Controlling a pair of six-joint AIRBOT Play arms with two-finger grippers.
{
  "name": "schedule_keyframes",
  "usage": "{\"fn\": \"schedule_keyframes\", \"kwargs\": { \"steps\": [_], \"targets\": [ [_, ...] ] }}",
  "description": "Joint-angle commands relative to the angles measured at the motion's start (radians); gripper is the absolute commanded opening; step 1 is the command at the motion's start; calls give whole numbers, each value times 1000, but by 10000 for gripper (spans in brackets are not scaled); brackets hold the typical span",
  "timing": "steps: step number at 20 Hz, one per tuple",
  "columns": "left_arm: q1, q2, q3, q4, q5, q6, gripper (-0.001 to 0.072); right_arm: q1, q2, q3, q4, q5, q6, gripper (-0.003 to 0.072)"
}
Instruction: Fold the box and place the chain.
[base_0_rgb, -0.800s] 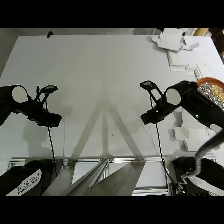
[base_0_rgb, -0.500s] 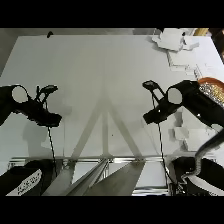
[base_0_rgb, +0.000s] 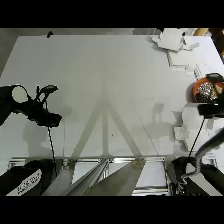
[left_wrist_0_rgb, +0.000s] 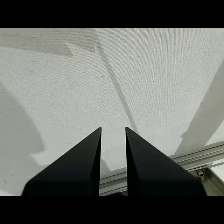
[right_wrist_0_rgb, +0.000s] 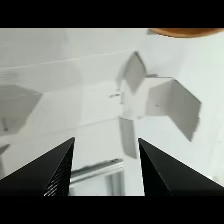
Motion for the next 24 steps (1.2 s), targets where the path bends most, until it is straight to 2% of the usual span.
{"fn": "schedule_keyframes", "kwargs": {
  "steps": [1, 5, 11, 18, 20, 24],
  "targets": [
    [1, 1, 0, 0, 0, 0, 172, -291, 11, 1, -47, -103, -141, 458],
    [1, 1, 0, 0, 0, 0, 172, -476, -17, 1, 18, -250, -208, 457],
    [1, 1, 0, 0, 0, 0, 172, -540, -160, 0, 23, -252, -272, 457],
    [1, 1, 0, 0, 0, 0, 172, -541, -306, -1, 45, -265, -277, 439],
    [1, 1, 0, 0, 0, 0, 172, -541, -333, -1, 46, -272, -277, 292],
    [1, 1, 0, 0, 0, 0, 172, -523, -335, -1, 50, -206, -278, 86]
  ]
}}
